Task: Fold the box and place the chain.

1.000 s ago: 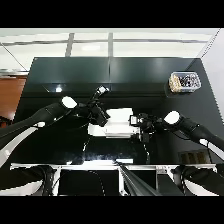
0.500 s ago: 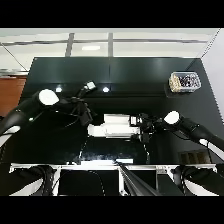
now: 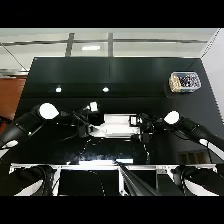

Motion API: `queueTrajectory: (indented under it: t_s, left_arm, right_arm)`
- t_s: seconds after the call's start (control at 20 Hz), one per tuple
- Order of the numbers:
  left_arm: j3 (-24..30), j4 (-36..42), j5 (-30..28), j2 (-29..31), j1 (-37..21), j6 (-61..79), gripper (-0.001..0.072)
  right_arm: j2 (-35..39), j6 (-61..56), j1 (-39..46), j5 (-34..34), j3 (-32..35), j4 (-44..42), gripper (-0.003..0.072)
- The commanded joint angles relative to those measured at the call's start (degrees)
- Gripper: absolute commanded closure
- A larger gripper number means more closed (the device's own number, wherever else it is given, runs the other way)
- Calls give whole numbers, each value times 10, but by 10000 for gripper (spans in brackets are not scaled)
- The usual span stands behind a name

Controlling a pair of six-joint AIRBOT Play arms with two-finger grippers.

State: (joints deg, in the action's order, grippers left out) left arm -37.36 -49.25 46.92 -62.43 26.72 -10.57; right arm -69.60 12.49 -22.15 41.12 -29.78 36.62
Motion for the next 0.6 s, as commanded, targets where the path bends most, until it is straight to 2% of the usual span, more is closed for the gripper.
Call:
queueTrajectory:
  t_s: [0.0,0.2,0.25,0.3,0.35,0.5,0.55]
  left_arm:
    - [6,-17,-19,-24,34,48,96]
    - [6,-10,-19,-53,55,47,97]
    - [6,-10,-21,-56,62,42,132]
    - [6,-10,-22,-58,67,40,281]
    - [6,-10,-26,-60,73,40,365]
    - [6,-8,-62,-68,85,39,384]
    - [6,-8,-68,-70,89,39,443]
  right_arm:
    - [0,0,-1,0,0,1,559]
    - [0,0,-1,0,0,1,559]
    - [0,0,-1,0,0,0,560]
    - [0,0,-1,0,0,0,559]
    - [0,0,-1,0,0,0,560]
    - [0,0,-1,0,0,0,559]
    - [0,0,-1,0,0,0,560]
